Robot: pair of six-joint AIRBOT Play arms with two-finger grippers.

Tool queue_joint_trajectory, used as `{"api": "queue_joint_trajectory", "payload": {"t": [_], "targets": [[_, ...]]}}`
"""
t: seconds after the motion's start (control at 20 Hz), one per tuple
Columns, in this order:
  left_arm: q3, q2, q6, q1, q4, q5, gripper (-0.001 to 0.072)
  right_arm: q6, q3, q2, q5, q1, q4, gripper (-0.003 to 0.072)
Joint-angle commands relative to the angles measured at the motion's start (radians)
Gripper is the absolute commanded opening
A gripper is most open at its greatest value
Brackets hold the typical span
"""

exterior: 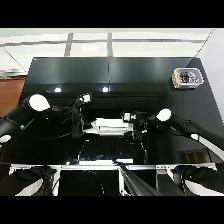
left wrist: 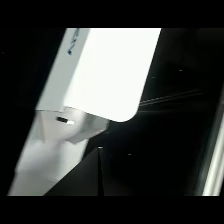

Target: Fold the box and place the chain.

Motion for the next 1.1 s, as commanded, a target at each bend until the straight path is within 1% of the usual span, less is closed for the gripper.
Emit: {"api": "queue_joint_trajectory", "payload": {"t": [0.0, 0.1, 0.15, 0.2, 0.3, 0.35, 0.4, 0.45, 0.5, 0.6, 0.7, 0.8, 0.85, 0.9, 1.05], "targets": [[-0.058, 0.005, -0.078, 0.001, -0.174, -0.027, 0.002, 0.0, 0.001, 0.0, 0.001, 0.0, 0.0, 0.0244], [-0.107, 0.005, -0.026, 0.001, -0.346, 0.079, 0.0021, 0.0, 0.001, 0.001, 0.001, 0.0, 0.0, 0.0244], [-0.127, 0.005, 0.035, 0.001, -0.435, 0.158, 0.0021, 0.0, 0.001, 0.001, 0.001, 0.0, 0.0, 0.0244], [-0.138, 0.005, 0.092, -0.006, -0.494, 0.257, 0.0021, 0.0, 0.001, 0.0, 0.001, 0.0, 0.0, 0.0244], [-0.132, 0.004, 0.098, -0.031, -0.496, 0.496, 0.0021, 0.0, 0.001, 0.0, 0.001, 0.0, 0.0, 0.0244], [-0.13, 0.002, 0.099, -0.048, -0.489, 0.599, 0.0021, 0.0, 0.001, 0.001, 0.001, 0.0, 0.0, 0.0244], [-0.125, -0.01, 0.098, -0.061, -0.455, 0.652, 0.0021, 0.0, 0.001, 0.0, 0.001, 0.0, 0.0, 0.0244], [-0.111, -0.037, 0.097, -0.072, -0.404, 0.658, 0.0021, 0.0, 0.001, 0.0, 0.001, 0.0, 0.0, 0.0244], [-0.092, -0.071, 0.097, -0.08, -0.366, 0.636, 0.0021, 0.0, 0.001, 0.0, 0.001, 0.0, 0.0, 0.0244], [-0.039, -0.158, 0.09, -0.09, -0.304, 0.555, 0.0021, 0.0, 0.001, 0.001, 0.001, 0.0, 0.0, 0.0244], [0.012, -0.229, -0.01, -0.09, -0.21, 0.493, 0.0021, 0.0, 0.001, 0.0, 0.0, 0.0, 0.0, 0.0244], [0.054, -0.29, -0.079, -0.09, -0.124, 0.385, 0.0021, 0.0, 0.001, 0.0, 0.001, 0.0, 0.0, 0.0244], [0.066, -0.313, -0.084, -0.091, -0.113, 0.344, 0.0021, 0.0, 0.001, 0.001, 0.001, 0.0, 0.0, 0.0244], [0.071, -0.326, -0.084, -0.091, -0.115, 0.327, 0.0021, 0.0, 0.001, 0.0, 0.001, 0.0, 0.0, 0.0244], [0.071, -0.332, -0.128, -0.09, -0.118, 0.338, 0.0021, 0.0, 0.001, 0.0, 0.001, 0.0, 0.0, 0.0244]]}}
